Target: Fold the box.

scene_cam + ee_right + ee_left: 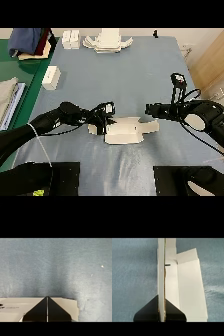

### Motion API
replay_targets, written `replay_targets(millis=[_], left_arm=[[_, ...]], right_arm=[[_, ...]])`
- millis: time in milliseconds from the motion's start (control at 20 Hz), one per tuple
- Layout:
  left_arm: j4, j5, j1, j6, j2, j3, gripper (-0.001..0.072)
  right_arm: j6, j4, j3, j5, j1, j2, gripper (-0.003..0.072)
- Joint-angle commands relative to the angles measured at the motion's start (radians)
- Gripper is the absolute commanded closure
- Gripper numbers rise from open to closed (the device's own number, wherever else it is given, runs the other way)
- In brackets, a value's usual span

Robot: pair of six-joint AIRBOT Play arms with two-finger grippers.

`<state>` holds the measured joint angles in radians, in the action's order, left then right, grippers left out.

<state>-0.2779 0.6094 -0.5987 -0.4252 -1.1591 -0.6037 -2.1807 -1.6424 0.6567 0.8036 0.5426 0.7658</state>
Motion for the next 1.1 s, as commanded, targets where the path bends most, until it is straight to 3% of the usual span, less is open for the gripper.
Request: replay_targets(millis=[0, 450, 1050], left_arm=[[0.008, 0.035, 0.008, 0.001, -0.019, -0.012, 0.0697], [0.007, 0.096, 0.008, 0.076, -0.029, -0.057, 0.0697], [-0.105, 0.113, -0.011, 0.140, -0.030, -0.053, 0.0697]], right_arm=[[0.000, 0.001, 0.000, 0.000, 0.001, 0.000, 0.0684], [0.009, 0.002, 0.000, 0.008, 0.001, 0.002, 0.0684], [0.019, 0.000, 0.000, 0.006, 0.001, 0.002, 0.0683]])
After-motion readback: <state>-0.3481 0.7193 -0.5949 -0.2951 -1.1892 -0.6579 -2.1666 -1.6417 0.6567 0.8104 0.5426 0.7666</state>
